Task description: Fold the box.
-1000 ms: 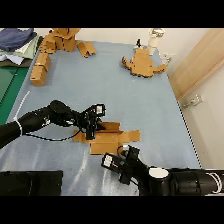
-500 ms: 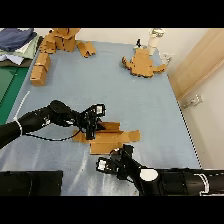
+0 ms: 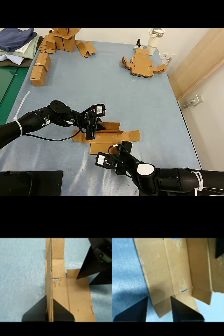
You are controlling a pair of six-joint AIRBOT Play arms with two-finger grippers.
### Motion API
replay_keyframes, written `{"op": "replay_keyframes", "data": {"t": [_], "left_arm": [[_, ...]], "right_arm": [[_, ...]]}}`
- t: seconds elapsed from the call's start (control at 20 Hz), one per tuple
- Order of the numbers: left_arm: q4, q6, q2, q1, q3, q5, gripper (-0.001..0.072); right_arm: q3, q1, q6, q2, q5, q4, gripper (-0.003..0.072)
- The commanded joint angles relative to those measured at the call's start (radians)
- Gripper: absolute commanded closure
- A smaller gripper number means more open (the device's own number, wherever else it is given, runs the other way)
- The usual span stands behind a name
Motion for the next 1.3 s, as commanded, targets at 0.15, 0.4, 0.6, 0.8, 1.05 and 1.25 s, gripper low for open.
{"op": "replay_keyframes", "data": {"t": [0.15,0.4,0.6,0.8,1.05,1.25], "left_arm": [[0.000,0.000,0.000,-0.001,0.000,0.000,0.0697],[0.000,0.000,0.000,-0.001,0.000,0.000,0.0697],[0.000,0.000,0.000,-0.001,0.000,0.000,0.0697],[0.000,0.000,0.000,-0.001,0.000,0.000,0.0697],[0.000,0.000,0.000,-0.001,0.000,0.000,0.0697],[0.000,0.000,0.000,-0.001,0.000,0.000,0.0697]], "right_arm": [[0.000,-0.037,0.077,-0.005,0.012,-0.069,0.0268],[0.008,-0.058,0.113,-0.004,0.013,-0.117,0.0267],[0.032,-0.057,0.111,0.003,-0.006,-0.120,0.0265],[0.035,-0.086,0.083,0.038,-0.054,-0.198,-0.0034],[0.034,-0.201,-0.084,0.104,0.023,-0.077,-0.0034],[0.032,-0.291,-0.235,0.137,0.066,0.036,-0.0033]]}}
